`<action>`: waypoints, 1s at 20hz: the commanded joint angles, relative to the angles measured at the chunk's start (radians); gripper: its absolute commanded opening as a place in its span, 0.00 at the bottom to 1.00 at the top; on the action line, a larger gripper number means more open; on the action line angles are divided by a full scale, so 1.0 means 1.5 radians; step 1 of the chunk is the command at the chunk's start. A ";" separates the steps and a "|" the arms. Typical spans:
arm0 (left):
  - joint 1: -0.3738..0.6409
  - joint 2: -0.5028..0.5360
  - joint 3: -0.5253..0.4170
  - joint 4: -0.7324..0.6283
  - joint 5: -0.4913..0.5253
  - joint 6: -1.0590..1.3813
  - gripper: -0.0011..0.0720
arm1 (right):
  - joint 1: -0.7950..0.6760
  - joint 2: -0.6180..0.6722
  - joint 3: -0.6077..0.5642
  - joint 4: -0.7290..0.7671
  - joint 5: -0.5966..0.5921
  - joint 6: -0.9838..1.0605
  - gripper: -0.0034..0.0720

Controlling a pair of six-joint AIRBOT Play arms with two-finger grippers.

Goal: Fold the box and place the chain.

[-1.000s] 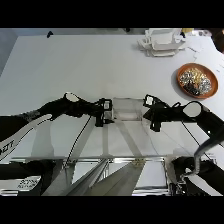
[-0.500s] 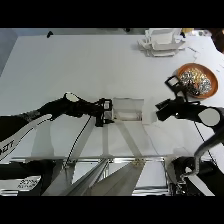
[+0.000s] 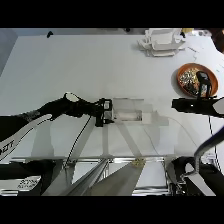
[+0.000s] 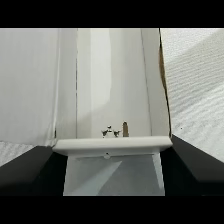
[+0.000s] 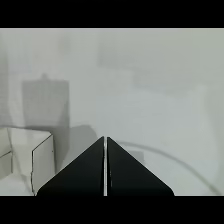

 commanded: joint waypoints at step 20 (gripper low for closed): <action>0.000 0.000 0.000 0.000 0.000 0.000 0.20 | 0.078 -0.218 -0.002 0.232 0.055 -0.115 0.06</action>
